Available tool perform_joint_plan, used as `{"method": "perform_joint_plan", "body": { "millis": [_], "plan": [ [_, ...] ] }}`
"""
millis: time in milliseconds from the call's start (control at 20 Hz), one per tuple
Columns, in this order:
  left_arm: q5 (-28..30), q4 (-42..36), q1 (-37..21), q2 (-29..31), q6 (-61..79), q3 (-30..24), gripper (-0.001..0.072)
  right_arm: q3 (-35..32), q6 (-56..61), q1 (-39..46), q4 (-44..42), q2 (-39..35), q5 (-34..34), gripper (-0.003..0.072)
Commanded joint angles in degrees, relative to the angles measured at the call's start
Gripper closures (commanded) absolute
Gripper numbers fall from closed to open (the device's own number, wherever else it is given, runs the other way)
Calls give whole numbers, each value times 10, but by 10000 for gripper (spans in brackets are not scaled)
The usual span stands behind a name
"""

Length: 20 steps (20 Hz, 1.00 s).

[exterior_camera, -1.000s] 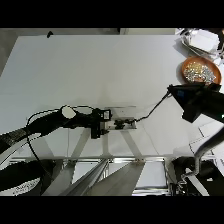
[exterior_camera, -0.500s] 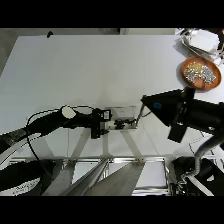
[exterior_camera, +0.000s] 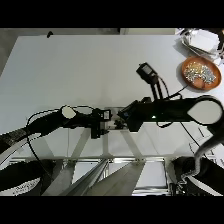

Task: Fold the box and place the chain.

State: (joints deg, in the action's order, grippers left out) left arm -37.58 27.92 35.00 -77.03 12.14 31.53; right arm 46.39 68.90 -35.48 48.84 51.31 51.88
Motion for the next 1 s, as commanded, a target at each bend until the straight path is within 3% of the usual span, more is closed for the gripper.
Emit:
{"method": "perform_joint_plan", "body": {
  "millis": [0,150,300,450,600,850,950],
  "plan": [
    [0,0,0,0,0,0,573,-28,2,-5,6,56,-3,668],
    [0,0,0,0,0,0,573,-42,3,-5,9,102,-2,637],
    [0,0,0,0,0,0,573,-42,14,-5,9,131,-16,478],
    [0,0,0,0,0,0,573,-34,18,-3,13,124,-5,477],
    [0,0,0,0,0,0,573,6,35,40,52,91,48,478],
    [0,0,0,0,0,0,573,55,158,221,304,26,116,478],
    [0,0,0,0,0,0,573,55,183,302,418,37,104,478]
  ]
}}
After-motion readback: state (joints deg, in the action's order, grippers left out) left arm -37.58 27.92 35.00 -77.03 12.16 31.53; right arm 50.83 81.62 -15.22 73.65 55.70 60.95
